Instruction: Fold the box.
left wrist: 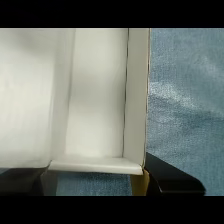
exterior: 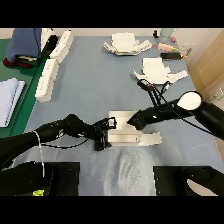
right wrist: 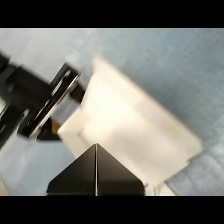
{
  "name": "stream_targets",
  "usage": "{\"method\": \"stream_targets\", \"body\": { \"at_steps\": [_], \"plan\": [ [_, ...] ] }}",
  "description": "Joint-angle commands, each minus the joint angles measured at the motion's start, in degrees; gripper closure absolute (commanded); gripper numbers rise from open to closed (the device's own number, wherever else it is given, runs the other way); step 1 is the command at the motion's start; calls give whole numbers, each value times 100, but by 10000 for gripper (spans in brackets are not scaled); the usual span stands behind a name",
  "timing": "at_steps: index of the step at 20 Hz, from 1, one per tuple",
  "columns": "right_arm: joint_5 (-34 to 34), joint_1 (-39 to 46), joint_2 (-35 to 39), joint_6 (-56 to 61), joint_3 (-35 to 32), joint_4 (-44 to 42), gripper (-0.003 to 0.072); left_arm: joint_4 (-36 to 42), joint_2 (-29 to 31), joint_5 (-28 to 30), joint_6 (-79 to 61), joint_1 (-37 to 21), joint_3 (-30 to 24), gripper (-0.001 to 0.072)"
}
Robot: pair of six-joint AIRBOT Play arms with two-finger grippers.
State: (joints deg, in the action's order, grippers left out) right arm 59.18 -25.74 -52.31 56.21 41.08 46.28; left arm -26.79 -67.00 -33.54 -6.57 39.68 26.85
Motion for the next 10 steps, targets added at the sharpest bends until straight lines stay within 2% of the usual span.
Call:
{"method": "stream_targets", "body": {
  "at_steps": [1,2,4,7,10],
  "plan": [
    [713,-232,1108,-313,-461,737,504,0,-2,0,0,-2,-2,219],
    [820,-297,1386,-321,-669,1178,357,0,-2,0,0,-2,-2,219],
    [802,-345,1759,-621,-1073,1827,139,0,-2,2,0,-4,-2,219],
    [669,-345,1832,-1733,-1469,2444,82,0,-2,0,0,-2,-2,219],
    [-131,-343,1797,-2721,-1788,2551,82,0,-2,0,0,-2,-2,218]
  ]
}}
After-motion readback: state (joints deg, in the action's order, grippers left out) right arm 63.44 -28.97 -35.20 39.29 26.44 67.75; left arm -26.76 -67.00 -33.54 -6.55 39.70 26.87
